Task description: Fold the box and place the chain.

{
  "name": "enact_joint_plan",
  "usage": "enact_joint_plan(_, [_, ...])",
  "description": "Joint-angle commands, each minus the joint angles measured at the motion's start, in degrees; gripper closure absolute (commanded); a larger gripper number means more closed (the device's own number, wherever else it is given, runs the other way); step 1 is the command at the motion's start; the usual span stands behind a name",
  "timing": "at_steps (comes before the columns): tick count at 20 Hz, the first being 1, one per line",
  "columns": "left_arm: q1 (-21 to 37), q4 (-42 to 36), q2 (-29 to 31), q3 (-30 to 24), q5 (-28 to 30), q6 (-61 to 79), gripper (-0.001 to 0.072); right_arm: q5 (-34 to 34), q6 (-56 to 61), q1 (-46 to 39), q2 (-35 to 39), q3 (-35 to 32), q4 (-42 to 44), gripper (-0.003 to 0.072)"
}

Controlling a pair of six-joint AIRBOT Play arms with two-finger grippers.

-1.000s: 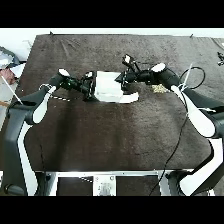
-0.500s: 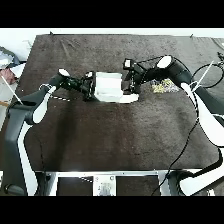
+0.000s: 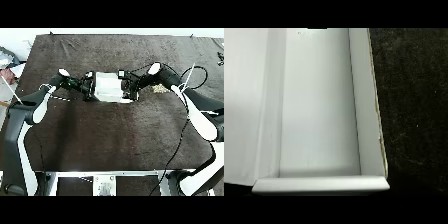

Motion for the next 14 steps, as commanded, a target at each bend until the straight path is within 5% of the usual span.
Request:
enact_joint_plan(1, [0.04,0.00,0.02,0.07,0.00,0.00,0.0435,-1.62,0.55,0.35,-0.52,0.02,-0.24,0.0206])
enact_joint_plan(6, [0.04,0.00,0.02,0.07,0.00,0.00,0.0435,-1.68,0.74,0.35,-1.05,0.02,-0.85,0.0212])
enact_joint_plan(7, [0.04,0.00,0.02,0.07,0.00,-0.02,0.0435,-1.16,0.70,0.37,-1.27,0.02,-0.85,0.0360])
enact_joint_plan(8, [0.04,0.00,0.02,0.07,0.00,-0.02,0.0435,-0.66,0.72,0.37,-1.42,0.02,-0.83,0.0417])
enact_joint_plan(14, [0.04,0.00,0.02,0.07,0.00,-0.02,0.0435,-0.22,0.68,0.37,-2.47,0.02,2.45,0.0416])
